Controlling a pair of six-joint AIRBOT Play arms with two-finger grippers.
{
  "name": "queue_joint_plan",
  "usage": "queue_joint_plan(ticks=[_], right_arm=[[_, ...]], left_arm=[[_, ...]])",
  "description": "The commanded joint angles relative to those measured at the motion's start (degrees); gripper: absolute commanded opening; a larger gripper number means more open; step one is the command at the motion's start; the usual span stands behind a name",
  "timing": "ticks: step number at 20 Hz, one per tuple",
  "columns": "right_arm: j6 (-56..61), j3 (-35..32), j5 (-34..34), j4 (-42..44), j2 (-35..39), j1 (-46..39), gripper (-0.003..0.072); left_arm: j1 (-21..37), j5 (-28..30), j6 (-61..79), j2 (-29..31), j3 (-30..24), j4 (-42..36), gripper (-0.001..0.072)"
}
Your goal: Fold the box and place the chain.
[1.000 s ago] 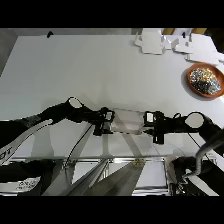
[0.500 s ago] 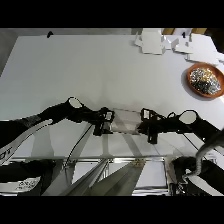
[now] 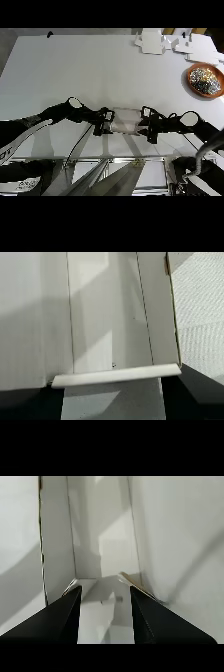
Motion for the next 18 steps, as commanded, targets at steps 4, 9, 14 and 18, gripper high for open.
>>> queue_joint_plan(ticks=[4,9,14,18], right_arm=[[30.4,0.1,2.5,-17.9,17.9,0.0,0.0273],[58.2,0.1,6.7,-26.8,22.2,-3.6,0.0024],[70.4,0.1,10.0,-25.3,18.1,-19.0,0.0023],[69.3,0.1,12.6,-16.8,8.4,-21.2,0.0022]], left_arm=[[0.0,0.0,0.0,0.0,0.0,0.0,0.021],[0.0,0.0,0.0,0.0,0.0,0.0,0.021],[0.0,0.0,0.0,0.0,0.0,0.0,0.021],[0.0,0.0,0.0,0.0,0.0,0.0,0.021]])
